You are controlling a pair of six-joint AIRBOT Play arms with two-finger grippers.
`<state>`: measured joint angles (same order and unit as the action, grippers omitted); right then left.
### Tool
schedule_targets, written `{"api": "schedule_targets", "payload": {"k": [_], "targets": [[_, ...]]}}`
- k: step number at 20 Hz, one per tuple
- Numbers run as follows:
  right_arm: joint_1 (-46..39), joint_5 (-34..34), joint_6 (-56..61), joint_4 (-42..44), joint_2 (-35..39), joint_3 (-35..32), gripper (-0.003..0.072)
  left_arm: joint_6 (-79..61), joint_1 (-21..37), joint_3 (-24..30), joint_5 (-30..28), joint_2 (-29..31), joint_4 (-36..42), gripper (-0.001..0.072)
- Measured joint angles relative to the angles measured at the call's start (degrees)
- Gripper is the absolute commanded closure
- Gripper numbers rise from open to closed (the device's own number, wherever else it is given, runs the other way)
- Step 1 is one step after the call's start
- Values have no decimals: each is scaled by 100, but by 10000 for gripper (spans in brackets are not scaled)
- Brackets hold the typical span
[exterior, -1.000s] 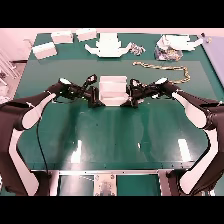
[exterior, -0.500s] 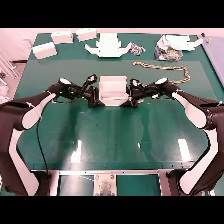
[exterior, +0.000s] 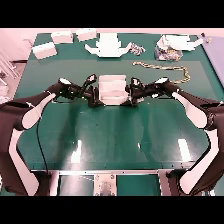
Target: Fold the box and place the chain.
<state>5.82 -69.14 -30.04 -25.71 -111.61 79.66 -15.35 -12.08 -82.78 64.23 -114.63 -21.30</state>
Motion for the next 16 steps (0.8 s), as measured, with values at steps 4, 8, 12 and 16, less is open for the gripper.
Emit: {"api": "schedule_targets", "payload": {"k": [4,8,12,16], "targets": [[-131,-136,-35,-155,136,0,-34,-11,0,0,0,0,-4,222],[-422,-251,138,-251,372,0,-34,-4,-2,0,-15,0,0,222],[-739,-313,350,-284,695,0,-21,-9,-2,0,-15,0,-4,221],[-890,-634,422,-223,977,0,673,-11,-2,0,-15,0,-4,222]]}}
